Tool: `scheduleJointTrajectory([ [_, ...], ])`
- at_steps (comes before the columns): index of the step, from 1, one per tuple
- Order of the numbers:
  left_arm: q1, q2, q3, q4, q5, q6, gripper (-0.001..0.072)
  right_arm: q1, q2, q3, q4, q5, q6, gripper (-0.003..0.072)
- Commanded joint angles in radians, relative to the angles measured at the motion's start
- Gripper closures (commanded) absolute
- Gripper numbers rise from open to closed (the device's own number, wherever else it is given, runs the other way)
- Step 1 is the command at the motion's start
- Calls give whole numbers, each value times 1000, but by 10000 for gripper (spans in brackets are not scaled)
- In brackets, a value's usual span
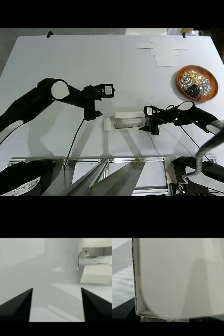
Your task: Fold the box and place the chain.
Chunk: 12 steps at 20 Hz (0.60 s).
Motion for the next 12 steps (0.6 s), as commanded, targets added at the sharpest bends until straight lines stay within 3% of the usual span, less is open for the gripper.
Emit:
scheduleJointTrajectory([
  [1, -20, 111, 1, 68, -55, -132, 456, -1, 1, 1, -2, 2, -2, 276],
  [2, -35, 124, 1, 54, -72, -140, 693, -1, 1, 1, -2, 2, -2, 276],
  [5, -115, 110, 1, -43, -93, -150, 707, -1, 1, 1, -2, 2, -2, 276],
  [12, -318, -91, 1, -44, 117, -150, 703, -1, 1, 1, -2, 2, -2, 276],
])
